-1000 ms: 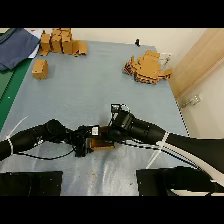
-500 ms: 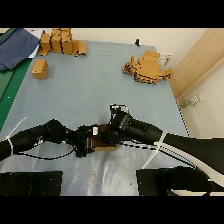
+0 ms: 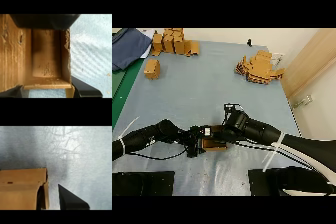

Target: Fold the box.

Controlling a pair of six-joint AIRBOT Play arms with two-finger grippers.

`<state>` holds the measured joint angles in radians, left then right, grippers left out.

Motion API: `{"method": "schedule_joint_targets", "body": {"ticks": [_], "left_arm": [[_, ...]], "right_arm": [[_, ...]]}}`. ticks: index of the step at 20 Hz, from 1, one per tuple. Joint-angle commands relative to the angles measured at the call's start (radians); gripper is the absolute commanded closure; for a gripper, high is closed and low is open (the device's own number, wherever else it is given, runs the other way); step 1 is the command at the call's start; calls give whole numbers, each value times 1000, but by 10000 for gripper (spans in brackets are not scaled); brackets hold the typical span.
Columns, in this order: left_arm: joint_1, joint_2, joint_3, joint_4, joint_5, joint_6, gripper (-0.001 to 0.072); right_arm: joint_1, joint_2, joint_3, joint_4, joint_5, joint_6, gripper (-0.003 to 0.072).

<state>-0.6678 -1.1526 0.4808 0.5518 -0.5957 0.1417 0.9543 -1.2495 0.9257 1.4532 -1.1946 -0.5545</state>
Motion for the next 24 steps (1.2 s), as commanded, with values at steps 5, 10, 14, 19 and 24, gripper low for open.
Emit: {"method": "schedule_joint_targets", "body": {"ticks": [5, 10, 14, 19, 24], "left_arm": [[0, 0, 0, -2, 2, 0, 354], [0, 0, 0, -2, 2, 0, 355], [0, 0, 0, -2, 2, 0, 355], [0, 0, 0, -2, 2, 0, 354], [0, 0, 0, -2, 2, -1, 355]], "right_arm": [[-1, 140, 1, 7, -3, 50, 385], [-8, 160, -8, -80, -145, 82, 685], [-213, 160, -41, 83, -17, -201, 687], [-695, 69, -66, 826, 219, -1145, 687], [-785, -188, -23, 1302, -66, -1715, 687]]}}
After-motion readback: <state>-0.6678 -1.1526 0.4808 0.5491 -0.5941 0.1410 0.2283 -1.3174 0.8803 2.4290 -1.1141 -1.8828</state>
